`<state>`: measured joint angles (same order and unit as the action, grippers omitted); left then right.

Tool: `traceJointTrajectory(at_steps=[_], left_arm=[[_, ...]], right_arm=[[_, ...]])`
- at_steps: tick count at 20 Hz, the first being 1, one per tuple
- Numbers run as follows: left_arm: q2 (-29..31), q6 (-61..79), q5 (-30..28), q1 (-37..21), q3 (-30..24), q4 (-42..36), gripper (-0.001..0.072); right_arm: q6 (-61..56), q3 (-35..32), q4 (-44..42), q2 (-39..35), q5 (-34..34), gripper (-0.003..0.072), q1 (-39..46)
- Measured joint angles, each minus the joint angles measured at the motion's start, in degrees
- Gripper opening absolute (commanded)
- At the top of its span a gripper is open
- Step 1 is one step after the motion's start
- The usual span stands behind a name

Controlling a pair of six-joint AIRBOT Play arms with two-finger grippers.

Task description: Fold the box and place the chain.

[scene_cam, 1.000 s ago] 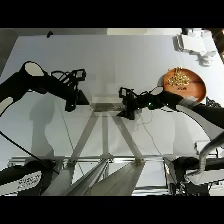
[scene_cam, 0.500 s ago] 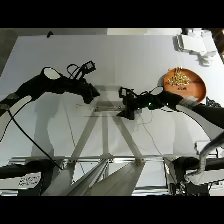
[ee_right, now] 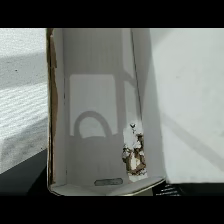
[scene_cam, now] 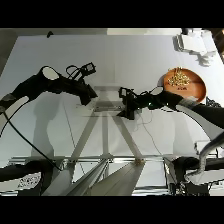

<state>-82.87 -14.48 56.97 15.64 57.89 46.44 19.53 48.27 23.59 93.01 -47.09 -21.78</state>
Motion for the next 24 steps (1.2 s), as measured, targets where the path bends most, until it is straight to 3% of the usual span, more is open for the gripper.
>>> traceJointTrajectory(at_steps=[1, 2, 4, 7, 8, 11, 16, 18, 24], left_arm=[[0.9, 0.6, 0.7, 0.0, 0.0, 2.4, 0.0141], [1.6, 0.9, 1.4, -0.1, 0.0, 5.2, 0.0174], [2.4, 1.4, 2.5, -0.7, -0.1, 9.3, 0.0189], [2.6, 2.3, 2.8, -2.3, -1.0, 11.4, 0.0522], [2.4, 2.8, 2.5, -2.8, -1.6, 11.5, 0.0534], [0.9, 6.1, 1.2, -3.5, -3.3, 10.7, 0.0509], [-3.2, 16.3, 3.3, -3.6, -4.3, 2.5, 0.0483], [-4.3, 19.7, 4.8, -3.5, -4.5, 0.3, 0.0381], [-5.3, 24.3, 8.2, -3.1, -4.6, -2.2, 0.0308]], right_arm=[[0.0, 0.0, 0.0, 0.0, 0.0, 0.0401, 0.0], [0.0, 0.0, 0.0, 0.0, 0.0, 0.0401, 0.0], [0.0, 0.0, 0.0, 0.0, 0.0, 0.0401, 0.0], [0.0, 0.0, 0.0, 0.0, 0.0, 0.0401, 0.0], [0.0, 0.0, 0.0, 0.0, 0.0, 0.0401, 0.0], [0.0, 0.0, 0.0, 0.0, 0.0, 0.0401, 0.0], [0.0, 0.0, 0.0, 0.0, 0.0, 0.0401, 0.0], [0.0, 0.0, 0.0, 0.0, 0.0, 0.0401, 0.0], [0.0, 0.0, 0.0, 0.0, 0.0, 0.0401, 0.0]])
